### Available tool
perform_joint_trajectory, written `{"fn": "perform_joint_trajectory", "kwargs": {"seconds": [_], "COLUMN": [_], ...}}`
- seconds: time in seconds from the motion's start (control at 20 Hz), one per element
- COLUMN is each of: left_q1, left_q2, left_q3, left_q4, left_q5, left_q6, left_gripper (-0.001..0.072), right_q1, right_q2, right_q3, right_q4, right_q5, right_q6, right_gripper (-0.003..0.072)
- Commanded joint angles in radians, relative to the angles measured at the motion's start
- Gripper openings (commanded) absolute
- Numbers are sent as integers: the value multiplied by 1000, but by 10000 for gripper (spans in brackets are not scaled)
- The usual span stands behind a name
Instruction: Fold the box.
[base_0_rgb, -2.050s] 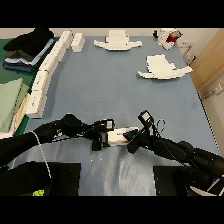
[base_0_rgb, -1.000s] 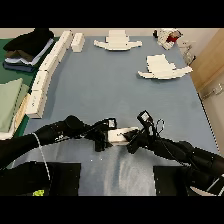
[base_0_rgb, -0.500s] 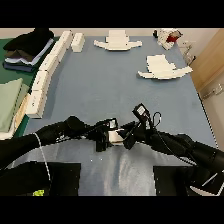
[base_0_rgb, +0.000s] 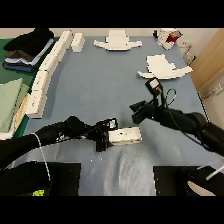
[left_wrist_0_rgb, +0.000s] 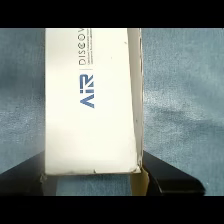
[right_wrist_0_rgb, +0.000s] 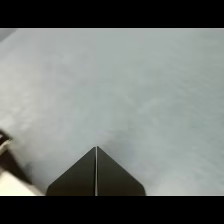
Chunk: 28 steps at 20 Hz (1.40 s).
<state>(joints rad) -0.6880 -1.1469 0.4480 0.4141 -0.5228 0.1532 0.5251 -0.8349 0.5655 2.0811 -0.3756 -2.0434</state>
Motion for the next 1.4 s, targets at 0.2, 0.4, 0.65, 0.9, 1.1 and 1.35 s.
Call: {"fn": "perform_joint_trajectory", "kwargs": {"seconds": [0.2, 0.4, 0.65, 0.9, 1.1, 1.35], "left_q1": [94, 267, 531, 700, 786, 833], "left_q2": [32, 91, 36, -217, -425, -643], "left_q3": [13, 13, 108, 397, 658, 988], "left_q4": [3, 135, 267, 275, 472, 693], "left_q5": [35, 114, 262, 231, 183, 4], "left_q6": [-106, -367, -583, -608, -841, -1106], "left_gripper": [486, 486, 485, 485, 485, 485], "right_q1": [-262, -270, -270, -270, -270, -268], "right_q2": [-95, -116, -146, -200, -227, -263], "right_q3": [171, 171, 171, 173, 176, 224], "right_q4": [-224, -223, -222, -146, -107, -109], "right_q5": [-195, -194, -194, -194, -194, -193], "right_q6": [315, 319, 319, 320, 320, 319], "right_gripper": [21, 21, 21, 20, 20, 19]}}
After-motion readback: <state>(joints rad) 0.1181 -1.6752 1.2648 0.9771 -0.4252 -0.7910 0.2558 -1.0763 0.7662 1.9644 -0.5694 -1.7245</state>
